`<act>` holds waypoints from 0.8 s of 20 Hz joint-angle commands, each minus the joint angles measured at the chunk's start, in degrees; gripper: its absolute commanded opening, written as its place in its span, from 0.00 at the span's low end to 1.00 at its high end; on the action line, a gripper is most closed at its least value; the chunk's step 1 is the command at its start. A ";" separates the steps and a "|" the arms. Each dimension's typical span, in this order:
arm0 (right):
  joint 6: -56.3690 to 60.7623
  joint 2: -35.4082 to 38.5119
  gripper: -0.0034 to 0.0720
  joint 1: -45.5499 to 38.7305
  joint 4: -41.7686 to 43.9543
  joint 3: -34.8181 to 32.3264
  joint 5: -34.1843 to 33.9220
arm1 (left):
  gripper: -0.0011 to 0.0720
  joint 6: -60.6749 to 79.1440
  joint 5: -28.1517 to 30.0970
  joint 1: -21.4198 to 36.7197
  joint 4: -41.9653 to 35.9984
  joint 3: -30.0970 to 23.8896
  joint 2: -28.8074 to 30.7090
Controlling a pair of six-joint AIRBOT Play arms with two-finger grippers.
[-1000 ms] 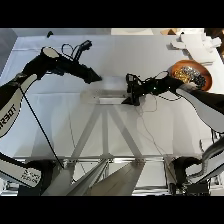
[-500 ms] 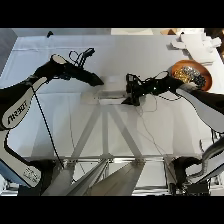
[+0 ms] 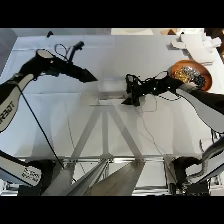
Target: Fold the box and place the chain.
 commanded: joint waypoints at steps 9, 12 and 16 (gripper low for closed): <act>0.04 -0.02 0.65 0.04 0.09 0.07 0.09 | 0.02 -9.60 -9.38 -2.56 28.48 -0.02 5.29; 0.04 -0.02 0.65 0.04 0.09 0.07 0.07 | 0.02 -14.69 -8.72 -5.09 32.65 -0.02 3.45; 0.04 -0.02 0.65 0.04 0.09 0.07 0.09 | 0.02 -22.93 -8.66 -6.88 41.88 -0.02 1.18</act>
